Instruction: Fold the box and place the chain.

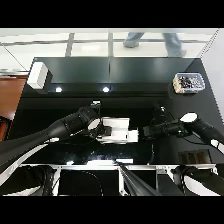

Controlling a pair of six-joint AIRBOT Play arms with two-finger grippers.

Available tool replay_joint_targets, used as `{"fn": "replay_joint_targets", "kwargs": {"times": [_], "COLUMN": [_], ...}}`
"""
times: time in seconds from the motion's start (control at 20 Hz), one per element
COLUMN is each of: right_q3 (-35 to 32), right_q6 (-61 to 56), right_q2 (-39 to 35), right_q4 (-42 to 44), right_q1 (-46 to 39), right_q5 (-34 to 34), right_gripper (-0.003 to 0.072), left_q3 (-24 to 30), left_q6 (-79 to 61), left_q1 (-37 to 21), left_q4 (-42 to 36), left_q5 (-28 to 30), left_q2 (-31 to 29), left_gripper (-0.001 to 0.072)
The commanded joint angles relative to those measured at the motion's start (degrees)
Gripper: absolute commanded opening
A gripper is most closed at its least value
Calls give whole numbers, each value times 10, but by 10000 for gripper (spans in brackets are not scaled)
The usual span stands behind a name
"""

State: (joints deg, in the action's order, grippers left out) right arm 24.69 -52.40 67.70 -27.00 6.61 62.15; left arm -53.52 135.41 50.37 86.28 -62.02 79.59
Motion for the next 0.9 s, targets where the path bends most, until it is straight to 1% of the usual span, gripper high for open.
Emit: {"fn": "replay_joint_targets", "kwargs": {"times": [0.0, 0.05, 0.1, 0.2, 0.3, 0.6, 0.7, 0.75, 0.8, 0.85], "right_q3": [37, 43, 47, 50, 50, 78, 93, 103, 112, 118], "right_q6": [17, 16, 16, 10, -4, -74, -115, -144, -173, -191], "right_q2": [4, 4, 4, 4, 4, 4, 4, 4, 4, 4], "right_q4": [2, 2, 2, 9, 19, 9, -16, -39, -64, -78], "right_q1": [4, 4, 4, 10, 26, 102, 124, 137, 151, 163], "right_q5": [70, 82, 89, 94, 82, 0, -23, -33, -45, -57], "right_gripper": [259, 497, 619, 620, 620, 618, 616, 537, 510, 510], "left_q3": [0, 0, 0, 0, 0, 0, 0, 0, 0, 0], "left_q6": [0, 0, 0, 0, 0, 0, 0, 0, 0, 0], "left_q1": [0, 0, 0, 0, 0, 0, 0, 0, 0, 0], "left_q4": [0, 0, 0, 0, 0, 0, 0, 0, 0, 0], "left_q5": [0, 0, 0, 0, 0, 0, 0, 0, 0, 0], "left_q2": [0, 0, 0, 0, 0, 0, 0, 0, 0, 0], "left_gripper": [26, 26, 25, 26, 26, 26, 26, 26, 26, 26]}}
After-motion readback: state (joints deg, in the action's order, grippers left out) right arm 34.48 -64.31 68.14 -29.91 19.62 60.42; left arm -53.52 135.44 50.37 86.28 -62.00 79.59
